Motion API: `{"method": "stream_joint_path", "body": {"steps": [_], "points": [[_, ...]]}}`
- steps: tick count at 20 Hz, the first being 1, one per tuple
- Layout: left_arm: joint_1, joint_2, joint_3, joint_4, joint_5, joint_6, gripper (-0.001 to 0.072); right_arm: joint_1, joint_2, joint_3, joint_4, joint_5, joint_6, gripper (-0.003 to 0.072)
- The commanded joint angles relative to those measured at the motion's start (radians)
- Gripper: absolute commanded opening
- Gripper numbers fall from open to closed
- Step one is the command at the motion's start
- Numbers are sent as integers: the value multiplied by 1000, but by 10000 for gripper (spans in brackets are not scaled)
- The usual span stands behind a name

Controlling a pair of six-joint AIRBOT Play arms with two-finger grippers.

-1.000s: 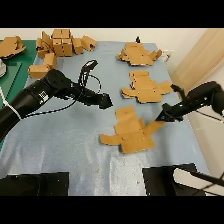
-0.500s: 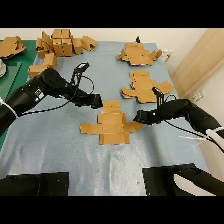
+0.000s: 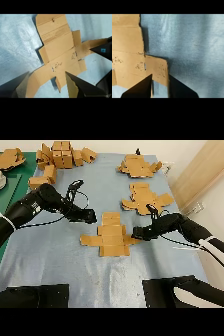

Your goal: Fold the box.

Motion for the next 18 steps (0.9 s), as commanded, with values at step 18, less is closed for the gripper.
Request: {"method": "stream_joint_path", "body": {"steps": [18], "points": [[193, -63, -5, 0, -191, 50, 686, 97, 72, -50, 249, 35, -468, -1]]}}
